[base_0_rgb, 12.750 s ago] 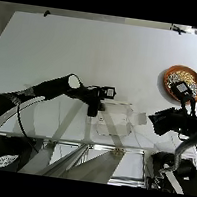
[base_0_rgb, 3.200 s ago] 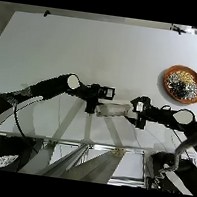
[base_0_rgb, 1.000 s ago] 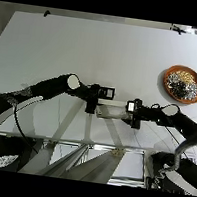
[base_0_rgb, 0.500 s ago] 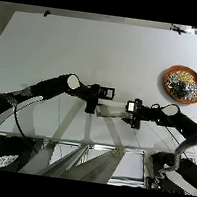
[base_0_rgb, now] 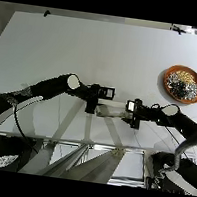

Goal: Fold the box and place the chain.

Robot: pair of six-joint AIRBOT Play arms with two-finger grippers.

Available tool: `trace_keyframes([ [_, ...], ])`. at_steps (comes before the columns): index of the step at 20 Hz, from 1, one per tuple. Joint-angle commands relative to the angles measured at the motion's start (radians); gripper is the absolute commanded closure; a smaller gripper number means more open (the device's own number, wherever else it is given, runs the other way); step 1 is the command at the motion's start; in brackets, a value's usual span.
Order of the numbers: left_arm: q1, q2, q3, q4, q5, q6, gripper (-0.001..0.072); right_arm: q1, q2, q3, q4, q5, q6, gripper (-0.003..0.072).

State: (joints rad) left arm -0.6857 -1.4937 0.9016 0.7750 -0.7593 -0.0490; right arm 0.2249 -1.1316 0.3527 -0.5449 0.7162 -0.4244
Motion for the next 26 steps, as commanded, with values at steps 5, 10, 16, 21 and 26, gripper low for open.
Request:
trace_keyframes([
  [5, 0.0, -0.001, 0.0, 0.0, -0.001, 0.0, 0.0697, 0.0, -0.001, 0.0, 0.002, 0.002, 0.004, 0.0278],
  [10, 0.0, -0.001, 0.0, 0.0, -0.001, 0.0, 0.0697, 0.0, -0.001, 0.0, 0.0, 0.001, 0.005, -0.0005],
  [16, 0.0, -0.001, 0.0, 0.0, -0.001, 0.0, 0.0697, 0.0, -0.001, 0.035, -0.01, 0.043, 0.047, -0.0005],
  [21, 0.0, -0.001, 0.0, 0.0, -0.001, 0.0, 0.0697, 0.0, -0.001, 0.126, -0.256, 0.114, 0.193, -0.0006],
  [26, 0.0, -0.001, 0.0, 0.0, -0.001, 0.0, 0.0697, 0.0, -0.005, 0.126, -0.259, 0.123, 0.187, -0.0004],
])
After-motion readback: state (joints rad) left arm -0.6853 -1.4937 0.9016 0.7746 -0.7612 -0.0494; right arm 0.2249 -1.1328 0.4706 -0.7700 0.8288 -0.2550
